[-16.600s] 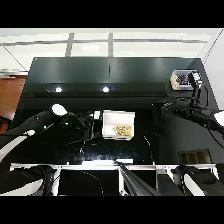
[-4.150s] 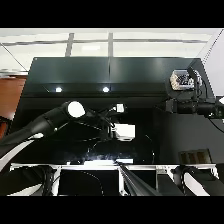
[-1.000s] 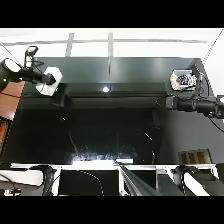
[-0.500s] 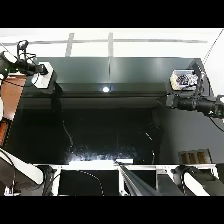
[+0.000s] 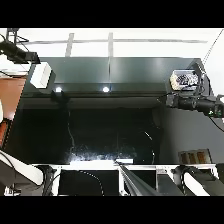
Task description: Fold the box and place the chain.
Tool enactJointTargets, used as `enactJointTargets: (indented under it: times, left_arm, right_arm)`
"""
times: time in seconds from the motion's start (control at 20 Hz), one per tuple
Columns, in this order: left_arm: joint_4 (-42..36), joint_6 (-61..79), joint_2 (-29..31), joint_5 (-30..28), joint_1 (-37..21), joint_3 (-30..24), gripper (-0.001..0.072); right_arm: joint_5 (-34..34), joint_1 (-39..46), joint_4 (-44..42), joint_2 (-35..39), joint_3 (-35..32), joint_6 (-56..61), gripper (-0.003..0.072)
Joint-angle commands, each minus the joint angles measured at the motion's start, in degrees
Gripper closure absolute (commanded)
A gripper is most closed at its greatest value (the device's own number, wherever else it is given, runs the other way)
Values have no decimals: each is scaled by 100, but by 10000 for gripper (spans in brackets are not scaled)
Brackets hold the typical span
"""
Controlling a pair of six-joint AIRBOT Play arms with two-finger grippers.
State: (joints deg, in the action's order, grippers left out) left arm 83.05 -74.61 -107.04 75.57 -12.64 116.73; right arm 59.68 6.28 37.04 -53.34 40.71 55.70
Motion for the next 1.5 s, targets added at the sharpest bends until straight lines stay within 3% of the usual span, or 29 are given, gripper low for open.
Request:
enactJointTargets:
  times: [0.0, 0.1, 0.2, 0.3, 0.45, 0.55, 0.65, 0.85, 1.45]
  left_arm:
    - [-345, -645, 892, 984, 125, -581, 297]
    - [-1106, -638, 1622, 973, 258, -1364, 668]
    - [-1934, -299, 2728, 142, 577, -2688, 682]
    - [-2039, -205, 4070, -892, 1141, -4275, 682]
    - [-2013, -249, 5956, -2288, 2002, -6660, 682]
    - [-2011, -398, 6854, -2653, 2267, -7700, 682]
    - [-2006, -675, 7486, -2632, 2240, -8330, 682]
    - [-1939, -682, 8052, -2625, 2153, -8684, 680]
    - [-1945, -684, 8087, -2608, 2159, -8686, 680]
  right_arm:
    - [-33, 15, 7, -2, 0, 2, 644]
    - [70, 44, 68, 0, 0, 2, 643]
    - [446, 197, 162, 11, 0, 4, 644]
    - [780, 435, 221, 118, -2, 4, 644]
    - [343, 549, 844, 610, -190, 146, 644]
    - [-208, 551, 1117, 883, -496, 157, 643]
    - [-422, 551, 1309, 929, -616, 155, 643]
    - [-485, 549, 1279, 929, -619, 153, 646]
    - [-483, 549, 1257, 929, -619, 151, 645]
